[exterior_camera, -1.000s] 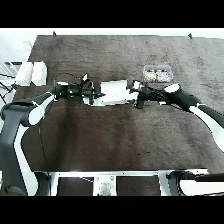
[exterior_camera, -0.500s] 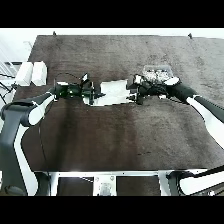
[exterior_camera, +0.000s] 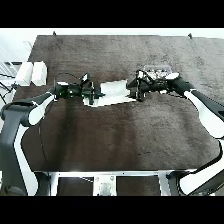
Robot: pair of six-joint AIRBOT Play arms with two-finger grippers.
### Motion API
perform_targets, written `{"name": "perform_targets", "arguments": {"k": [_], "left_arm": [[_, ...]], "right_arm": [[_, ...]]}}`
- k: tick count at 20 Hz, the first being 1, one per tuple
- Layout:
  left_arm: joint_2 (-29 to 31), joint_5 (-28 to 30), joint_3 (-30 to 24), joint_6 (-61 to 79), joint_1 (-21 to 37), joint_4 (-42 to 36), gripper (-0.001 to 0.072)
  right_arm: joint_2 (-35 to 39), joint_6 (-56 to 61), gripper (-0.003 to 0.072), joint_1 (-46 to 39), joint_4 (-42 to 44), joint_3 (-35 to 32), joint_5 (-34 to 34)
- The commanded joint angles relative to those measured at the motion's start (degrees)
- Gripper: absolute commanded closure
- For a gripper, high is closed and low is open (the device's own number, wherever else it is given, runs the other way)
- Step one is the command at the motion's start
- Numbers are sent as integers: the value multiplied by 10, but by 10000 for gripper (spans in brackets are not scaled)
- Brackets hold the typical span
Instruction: Fold the box and place the chain.
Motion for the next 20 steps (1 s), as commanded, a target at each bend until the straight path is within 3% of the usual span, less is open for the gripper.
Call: {"name": "perform_targets", "arguments": {"k": [1, 10, 16, 18, 20], "left_arm": [[0, -2, 0, 0, 0, 0, 692], [0, -2, 0, 0, 0, 0, 692], [0, -2, 0, 0, 0, 0, 692], [0, -1, 0, 0, 0, 0, 691], [0, 0, 0, 0, 0, 0, 692]], "right_arm": [[-35, 15, 129, -1, 0, 39, 48], [-59, 104, 129, 2, -47, 55, 122], [-66, 108, 126, 14, -51, 49, 94], [-67, 86, 65, 11, -49, 49, 84], [-67, 69, 63, 11, -49, 49, 84]]}}
